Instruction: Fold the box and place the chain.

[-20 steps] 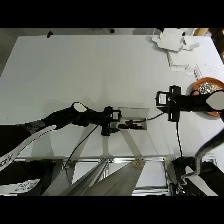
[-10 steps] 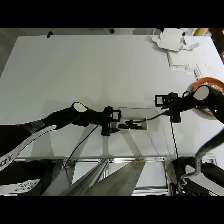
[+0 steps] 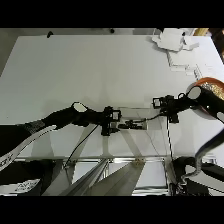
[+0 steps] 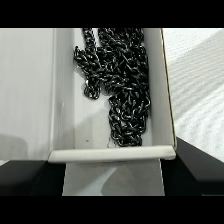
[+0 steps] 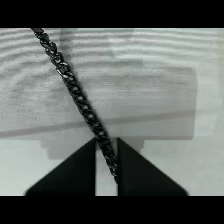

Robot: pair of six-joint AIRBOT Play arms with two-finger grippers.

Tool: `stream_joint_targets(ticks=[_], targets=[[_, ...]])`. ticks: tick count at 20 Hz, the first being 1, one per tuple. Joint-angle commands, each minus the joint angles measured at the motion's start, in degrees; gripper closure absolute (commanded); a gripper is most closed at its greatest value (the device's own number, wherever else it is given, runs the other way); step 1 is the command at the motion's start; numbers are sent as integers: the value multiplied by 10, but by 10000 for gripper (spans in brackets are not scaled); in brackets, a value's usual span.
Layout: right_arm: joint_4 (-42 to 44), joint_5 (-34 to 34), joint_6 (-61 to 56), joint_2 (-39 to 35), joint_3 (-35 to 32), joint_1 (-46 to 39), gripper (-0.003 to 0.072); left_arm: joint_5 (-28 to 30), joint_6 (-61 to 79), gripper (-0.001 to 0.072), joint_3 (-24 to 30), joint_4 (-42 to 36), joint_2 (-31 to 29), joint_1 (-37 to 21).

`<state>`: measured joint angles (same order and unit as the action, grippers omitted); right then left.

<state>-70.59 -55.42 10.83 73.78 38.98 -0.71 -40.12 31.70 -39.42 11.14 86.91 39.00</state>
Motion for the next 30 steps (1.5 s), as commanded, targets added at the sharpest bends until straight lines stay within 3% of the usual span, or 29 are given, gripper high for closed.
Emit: stream_joint_targets(ticks=[1, 5, 10, 13, 16, 20, 27, 30], targets=[[-2, -34, -2, -6, -1, 2, 662, 0, 0, 320, 0, 0, 0, 0], [-7, -57, -39, -94, -1, 32, 662, 0, 0, 320, 0, 0, 0, 0], [36, -150, -93, -219, -1, 108, 662, 0, 0, 320, 0, 0, 0, 0], [80, -151, -115, -262, -1, 168, 662, 0, 0, 320, 0, 0, 0, 0], [142, -94, -126, -266, -1, 225, 662, 0, 0, 320, 0, 0, 0, 0], [156, 15, -159, -255, -1, 280, 662, 0, 0, 320, 0, 0, 0, 0], [170, 55, -170, -172, -1, 337, 660, 0, 0, 320, 0, 0, 0, 0], [167, 57, -170, -173, 2, 343, 560, 0, 0, 320, 0, 0, 0, 0]])
